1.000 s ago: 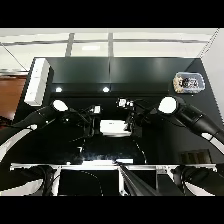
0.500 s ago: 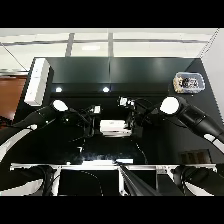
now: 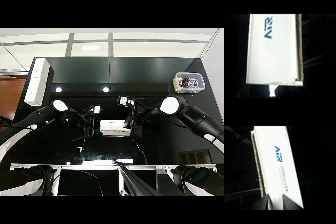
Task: Fold the box and place the chain.
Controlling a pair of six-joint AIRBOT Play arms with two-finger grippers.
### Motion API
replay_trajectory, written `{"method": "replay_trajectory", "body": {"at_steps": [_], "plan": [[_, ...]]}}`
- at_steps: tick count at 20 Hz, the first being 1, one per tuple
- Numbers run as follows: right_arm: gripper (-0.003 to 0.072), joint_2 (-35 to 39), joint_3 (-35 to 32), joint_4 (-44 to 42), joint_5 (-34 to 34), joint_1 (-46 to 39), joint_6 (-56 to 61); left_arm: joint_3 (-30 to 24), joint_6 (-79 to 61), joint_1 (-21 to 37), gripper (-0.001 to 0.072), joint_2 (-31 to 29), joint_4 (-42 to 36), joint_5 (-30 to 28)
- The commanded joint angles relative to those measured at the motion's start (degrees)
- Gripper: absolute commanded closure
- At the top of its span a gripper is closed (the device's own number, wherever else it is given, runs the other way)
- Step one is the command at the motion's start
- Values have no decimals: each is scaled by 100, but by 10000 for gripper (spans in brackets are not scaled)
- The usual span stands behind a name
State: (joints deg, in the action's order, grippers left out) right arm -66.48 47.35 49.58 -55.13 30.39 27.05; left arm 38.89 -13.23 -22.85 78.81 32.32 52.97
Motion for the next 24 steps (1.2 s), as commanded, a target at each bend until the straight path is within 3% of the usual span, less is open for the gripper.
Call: {"method": "replay_trajectory", "body": {"at_steps": [1,10,11,12,24], "plan": [[495,-7,-28,-2,57,0,20,4,-4,0,98,0,4,2],[486,-22,-136,0,55,2,20,4,-4,0,98,0,2,2],[413,-22,-138,0,55,2,20,4,-4,0,98,0,2,2],[389,-22,-138,0,55,2,20,4,-4,0,98,0,2,2],[390,-181,-157,15,94,90,190,4,-4,0,97,0,2,2]]}}
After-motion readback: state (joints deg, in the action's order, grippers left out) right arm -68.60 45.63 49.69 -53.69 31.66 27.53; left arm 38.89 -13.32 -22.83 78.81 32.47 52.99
